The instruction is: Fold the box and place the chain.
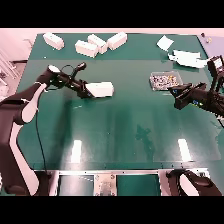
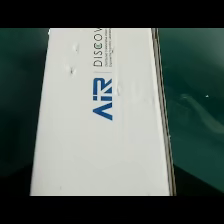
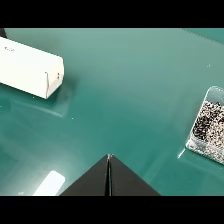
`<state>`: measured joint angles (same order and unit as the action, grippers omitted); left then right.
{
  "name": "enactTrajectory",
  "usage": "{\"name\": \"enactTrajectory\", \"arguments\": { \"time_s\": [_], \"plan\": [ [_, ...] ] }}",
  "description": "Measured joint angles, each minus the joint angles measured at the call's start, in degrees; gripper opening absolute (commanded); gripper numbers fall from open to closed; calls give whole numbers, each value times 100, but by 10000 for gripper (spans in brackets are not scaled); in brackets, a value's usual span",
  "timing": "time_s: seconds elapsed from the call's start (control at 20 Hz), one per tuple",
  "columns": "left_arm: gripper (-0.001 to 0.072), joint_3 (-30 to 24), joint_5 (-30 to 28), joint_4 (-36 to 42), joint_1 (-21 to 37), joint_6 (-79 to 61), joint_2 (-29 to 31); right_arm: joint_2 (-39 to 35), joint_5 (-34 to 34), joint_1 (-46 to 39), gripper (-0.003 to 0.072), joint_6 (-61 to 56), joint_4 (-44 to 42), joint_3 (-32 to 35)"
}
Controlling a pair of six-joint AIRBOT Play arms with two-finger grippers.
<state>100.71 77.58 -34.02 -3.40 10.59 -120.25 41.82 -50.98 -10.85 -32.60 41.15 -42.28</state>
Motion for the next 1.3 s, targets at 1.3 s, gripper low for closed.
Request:
{"name": "enactTrajectory", "arguments": {
  "time_s": [1.3],
  "plan": [
    [15,-4986,-5794,2072,885,-686,4004,22,192,0,2,0,-46,4]
  ]
}}
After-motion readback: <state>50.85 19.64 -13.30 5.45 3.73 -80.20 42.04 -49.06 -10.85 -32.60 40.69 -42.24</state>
